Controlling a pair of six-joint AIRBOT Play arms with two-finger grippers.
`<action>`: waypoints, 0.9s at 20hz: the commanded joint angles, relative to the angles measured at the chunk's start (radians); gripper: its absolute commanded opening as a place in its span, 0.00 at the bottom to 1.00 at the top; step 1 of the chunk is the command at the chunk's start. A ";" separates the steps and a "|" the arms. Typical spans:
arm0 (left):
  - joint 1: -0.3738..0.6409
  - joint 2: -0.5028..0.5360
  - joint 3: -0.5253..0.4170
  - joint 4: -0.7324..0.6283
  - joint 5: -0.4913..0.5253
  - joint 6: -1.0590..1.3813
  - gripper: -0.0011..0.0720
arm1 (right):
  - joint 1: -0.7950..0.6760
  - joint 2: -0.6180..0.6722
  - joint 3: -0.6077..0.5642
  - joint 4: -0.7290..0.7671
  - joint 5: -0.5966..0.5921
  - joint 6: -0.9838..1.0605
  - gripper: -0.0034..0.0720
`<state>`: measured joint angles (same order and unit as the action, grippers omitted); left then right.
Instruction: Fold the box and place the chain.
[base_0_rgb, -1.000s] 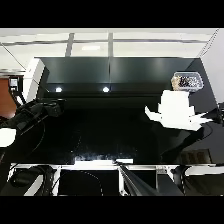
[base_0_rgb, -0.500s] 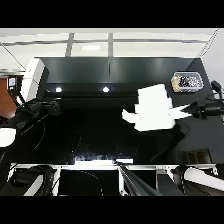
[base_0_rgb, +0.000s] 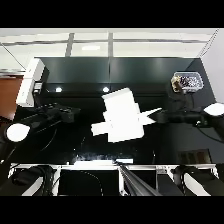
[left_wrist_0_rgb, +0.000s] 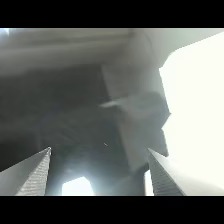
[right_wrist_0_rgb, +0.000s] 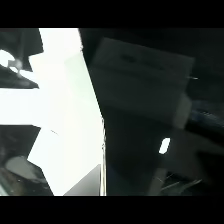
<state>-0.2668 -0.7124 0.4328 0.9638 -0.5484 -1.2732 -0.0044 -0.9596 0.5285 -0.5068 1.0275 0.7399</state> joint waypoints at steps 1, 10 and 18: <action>0.002 -0.148 0.043 -0.177 -0.110 0.017 0.98 | 0.174 0.050 -0.071 0.006 -0.205 -0.019 0.06; 0.051 -0.652 0.216 -0.650 -0.493 0.571 0.98 | 0.202 0.050 -0.072 -0.006 -0.223 -0.011 0.06; 0.042 -0.887 0.418 -0.630 -0.748 0.887 0.95 | 0.202 0.050 -0.072 -0.008 -0.212 0.008 0.06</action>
